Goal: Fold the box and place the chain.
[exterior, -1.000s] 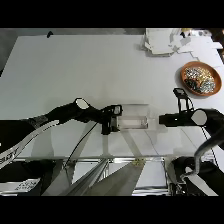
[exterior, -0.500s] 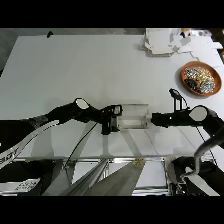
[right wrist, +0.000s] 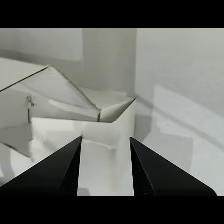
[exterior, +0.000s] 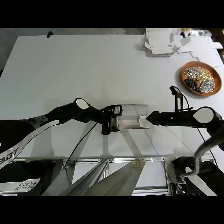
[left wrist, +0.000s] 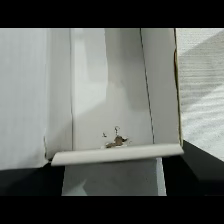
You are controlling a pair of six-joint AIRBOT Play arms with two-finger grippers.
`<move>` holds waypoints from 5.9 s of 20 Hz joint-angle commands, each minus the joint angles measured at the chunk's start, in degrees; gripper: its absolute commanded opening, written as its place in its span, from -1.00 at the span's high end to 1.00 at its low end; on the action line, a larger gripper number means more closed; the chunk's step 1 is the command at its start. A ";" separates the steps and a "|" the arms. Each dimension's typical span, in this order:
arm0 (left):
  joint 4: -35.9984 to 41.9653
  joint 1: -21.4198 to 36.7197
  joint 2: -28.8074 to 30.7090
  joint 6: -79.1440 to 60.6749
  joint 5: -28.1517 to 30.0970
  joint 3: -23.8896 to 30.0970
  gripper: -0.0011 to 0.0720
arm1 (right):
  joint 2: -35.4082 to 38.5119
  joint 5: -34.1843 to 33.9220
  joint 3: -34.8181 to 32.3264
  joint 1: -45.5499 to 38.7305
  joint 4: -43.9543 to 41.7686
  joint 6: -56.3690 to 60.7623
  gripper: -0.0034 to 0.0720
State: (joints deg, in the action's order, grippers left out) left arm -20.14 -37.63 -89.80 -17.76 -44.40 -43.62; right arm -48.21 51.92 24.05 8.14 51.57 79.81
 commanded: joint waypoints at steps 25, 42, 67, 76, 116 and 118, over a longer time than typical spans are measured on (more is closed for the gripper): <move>-0.02 0.02 0.04 0.00 0.00 0.02 0.40 | -21.75 8.72 18.91 25.18 34.34 35.06 -0.15; -0.02 0.02 0.04 0.00 0.02 0.02 0.40 | -26.27 7.87 19.98 28.94 38.01 41.68 0.81; 0.00 0.02 0.04 0.00 0.00 0.02 0.40 | -21.20 1.57 13.62 28.94 41.86 44.52 0.42; -0.02 0.02 0.04 0.00 0.00 0.02 0.40 | -21.31 -2.19 13.49 28.94 39.43 44.48 0.52; -0.02 0.02 0.04 0.00 0.00 0.02 0.40 | -36.63 13.60 52.54 -27.50 38.62 3.89 0.21; -0.02 0.02 0.04 0.00 0.00 0.02 0.40 | -40.48 12.79 53.37 -29.55 38.62 3.91 0.21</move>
State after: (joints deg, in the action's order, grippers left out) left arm -20.14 -37.63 -89.78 -17.74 -44.38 -43.62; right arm -82.37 66.24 74.63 -16.23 90.39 84.66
